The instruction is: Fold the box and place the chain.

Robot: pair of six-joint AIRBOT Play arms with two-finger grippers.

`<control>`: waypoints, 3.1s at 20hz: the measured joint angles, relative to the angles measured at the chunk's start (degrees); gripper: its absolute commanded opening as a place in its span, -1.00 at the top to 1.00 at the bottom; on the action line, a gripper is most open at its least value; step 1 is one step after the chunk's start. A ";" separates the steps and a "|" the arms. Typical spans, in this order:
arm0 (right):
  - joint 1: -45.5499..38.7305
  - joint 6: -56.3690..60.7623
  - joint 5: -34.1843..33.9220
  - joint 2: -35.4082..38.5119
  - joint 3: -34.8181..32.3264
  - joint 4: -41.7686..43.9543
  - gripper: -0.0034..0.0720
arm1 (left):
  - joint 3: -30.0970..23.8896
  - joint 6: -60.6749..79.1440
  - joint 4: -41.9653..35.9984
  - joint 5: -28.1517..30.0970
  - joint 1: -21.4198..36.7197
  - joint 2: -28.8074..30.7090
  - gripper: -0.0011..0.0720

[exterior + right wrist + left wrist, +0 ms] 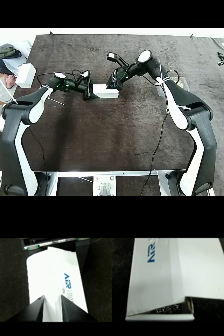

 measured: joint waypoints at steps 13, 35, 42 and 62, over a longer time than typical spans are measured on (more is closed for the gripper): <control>0.44 -0.59 -0.70 0.00 -0.98 -2.71 -0.07 | 0.00 -0.02 0.00 0.00 0.00 0.00 0.20; 2.69 -0.61 -7.93 1.60 -0.94 -8.59 -0.08 | 0.00 -0.11 -0.07 0.28 0.02 -0.02 0.20; 2.69 -1.64 -9.42 2.05 -0.76 -7.17 -0.08 | 0.00 0.07 0.04 -0.07 0.02 -0.02 0.20; 2.78 -1.31 -6.01 1.86 -1.66 -9.16 0.44 | 0.00 0.00 0.00 -0.07 -0.02 0.00 0.20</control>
